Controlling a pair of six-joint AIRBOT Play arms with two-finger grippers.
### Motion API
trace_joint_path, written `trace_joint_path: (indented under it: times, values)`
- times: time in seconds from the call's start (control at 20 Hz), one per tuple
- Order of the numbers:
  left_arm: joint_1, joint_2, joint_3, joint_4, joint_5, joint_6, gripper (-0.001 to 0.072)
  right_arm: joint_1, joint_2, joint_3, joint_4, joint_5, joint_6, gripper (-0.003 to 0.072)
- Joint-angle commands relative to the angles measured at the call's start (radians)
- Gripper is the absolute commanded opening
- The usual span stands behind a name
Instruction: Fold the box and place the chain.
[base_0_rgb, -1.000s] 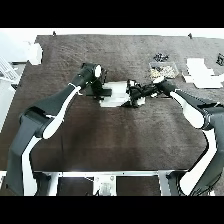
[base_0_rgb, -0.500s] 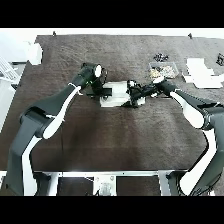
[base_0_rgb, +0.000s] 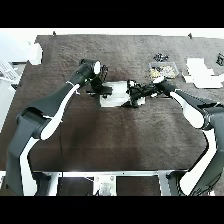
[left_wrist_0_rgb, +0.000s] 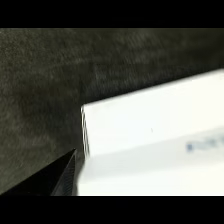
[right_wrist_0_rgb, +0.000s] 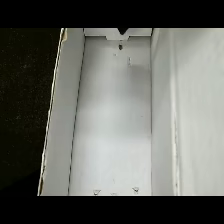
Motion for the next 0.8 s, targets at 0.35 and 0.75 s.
trace_joint_path:
  times: [0.35, 0.75]
  values:
    - [0.047, 0.188, -0.001, -0.149, -0.186, 0.455, 0.0426, 0.000, 0.000, 0.000, 0.000, 0.001, 0.001, 0.0591]
    - [0.241, 0.236, -0.143, -0.432, -0.206, 1.051, 0.0425, 0.000, 0.000, 0.000, 0.000, 0.001, 0.001, 0.0591]
